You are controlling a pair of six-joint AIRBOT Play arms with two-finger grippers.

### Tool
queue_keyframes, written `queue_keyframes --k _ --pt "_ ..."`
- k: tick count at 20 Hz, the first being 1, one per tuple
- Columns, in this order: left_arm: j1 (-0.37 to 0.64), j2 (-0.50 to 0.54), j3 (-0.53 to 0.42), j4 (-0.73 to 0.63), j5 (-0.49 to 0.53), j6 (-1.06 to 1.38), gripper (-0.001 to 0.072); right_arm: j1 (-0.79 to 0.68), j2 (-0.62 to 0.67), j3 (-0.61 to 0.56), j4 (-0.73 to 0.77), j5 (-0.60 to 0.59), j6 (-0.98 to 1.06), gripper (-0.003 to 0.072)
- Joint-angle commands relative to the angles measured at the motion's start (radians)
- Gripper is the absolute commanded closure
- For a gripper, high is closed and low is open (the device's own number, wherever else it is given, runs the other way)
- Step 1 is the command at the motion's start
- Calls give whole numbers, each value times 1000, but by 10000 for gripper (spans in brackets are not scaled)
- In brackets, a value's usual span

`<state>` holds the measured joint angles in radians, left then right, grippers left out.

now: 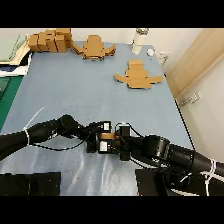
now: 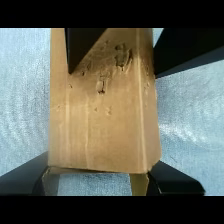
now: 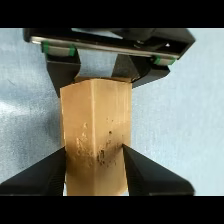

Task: Fold the box.

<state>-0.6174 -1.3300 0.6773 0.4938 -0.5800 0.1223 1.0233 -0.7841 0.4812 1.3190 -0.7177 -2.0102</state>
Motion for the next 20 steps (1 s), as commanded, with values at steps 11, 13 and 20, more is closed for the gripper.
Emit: queue_keyframes --k 11,13,20 --pt "0 0 0 0 2 0 298 1 38 12 -10 -11 0 70" --pt "0 0 0 0 2 0 298 1 56 21 31 -26 0 70" --pt "0 0 0 0 2 0 298 0 152 41 117 -39 1 71"
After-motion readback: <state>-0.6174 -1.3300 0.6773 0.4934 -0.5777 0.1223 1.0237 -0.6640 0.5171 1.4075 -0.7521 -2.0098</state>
